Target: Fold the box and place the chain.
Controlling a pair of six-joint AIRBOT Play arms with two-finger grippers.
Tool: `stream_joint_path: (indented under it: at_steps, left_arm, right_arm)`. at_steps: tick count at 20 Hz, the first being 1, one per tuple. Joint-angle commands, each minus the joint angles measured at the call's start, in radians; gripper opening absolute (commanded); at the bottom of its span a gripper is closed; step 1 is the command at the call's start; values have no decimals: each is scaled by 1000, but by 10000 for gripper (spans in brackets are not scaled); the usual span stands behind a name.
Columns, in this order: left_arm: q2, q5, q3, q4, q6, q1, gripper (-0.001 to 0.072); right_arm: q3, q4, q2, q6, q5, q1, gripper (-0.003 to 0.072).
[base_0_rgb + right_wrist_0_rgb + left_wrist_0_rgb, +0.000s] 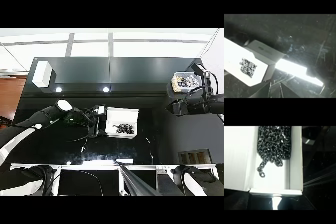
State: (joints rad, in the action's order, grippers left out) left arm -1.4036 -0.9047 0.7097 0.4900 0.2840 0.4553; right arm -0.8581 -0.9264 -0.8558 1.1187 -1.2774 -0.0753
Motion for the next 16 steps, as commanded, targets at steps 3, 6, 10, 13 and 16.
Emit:
stream_joint_path:
  at_steps: [3,6,10,13,16]
  left_arm:
    - [0,7,2,1,-3,6,405]
    - [0,8,2,1,-3,6,408]
    - [0,8,2,1,-3,6,408]
    - [0,8,2,1,-3,6,408]
    - [0,8,2,0,-3,6,408]
  right_arm:
    - [3,-13,-2,-4,49,1,134]
    - [15,-15,-19,20,87,29,720]
    - [15,42,-161,26,270,148,720]
    - [2,120,-322,15,399,220,720]
    - [-16,249,-424,-189,381,267,720]
